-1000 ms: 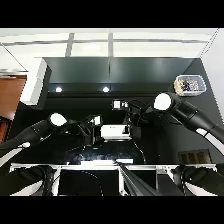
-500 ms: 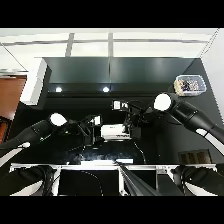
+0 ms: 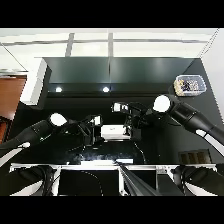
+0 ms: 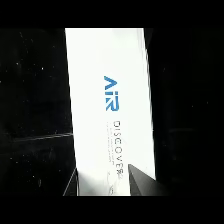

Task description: Fold the box and place the chain.

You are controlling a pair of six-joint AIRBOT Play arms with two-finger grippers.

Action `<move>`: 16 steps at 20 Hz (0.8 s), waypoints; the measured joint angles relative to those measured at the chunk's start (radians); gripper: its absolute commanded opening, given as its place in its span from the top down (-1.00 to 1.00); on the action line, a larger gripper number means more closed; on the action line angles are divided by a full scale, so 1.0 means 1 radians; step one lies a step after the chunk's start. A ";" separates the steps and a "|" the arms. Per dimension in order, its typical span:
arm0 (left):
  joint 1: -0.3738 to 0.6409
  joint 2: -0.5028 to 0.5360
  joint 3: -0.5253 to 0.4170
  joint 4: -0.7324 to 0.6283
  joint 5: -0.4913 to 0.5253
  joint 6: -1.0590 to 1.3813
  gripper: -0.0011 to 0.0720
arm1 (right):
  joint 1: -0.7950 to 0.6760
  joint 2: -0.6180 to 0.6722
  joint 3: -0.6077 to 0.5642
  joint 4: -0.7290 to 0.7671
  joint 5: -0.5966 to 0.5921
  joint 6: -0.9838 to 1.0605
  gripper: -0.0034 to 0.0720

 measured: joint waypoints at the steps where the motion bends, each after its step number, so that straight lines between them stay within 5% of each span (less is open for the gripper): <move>1: 0.000 0.000 0.000 0.000 0.000 0.000 -0.12 | 0.003 0.000 0.000 0.000 -0.003 0.001 -0.14; 16: 0.000 0.000 0.000 0.000 0.000 0.000 -0.12 | -0.009 0.045 -0.014 0.003 -0.020 0.077 -0.11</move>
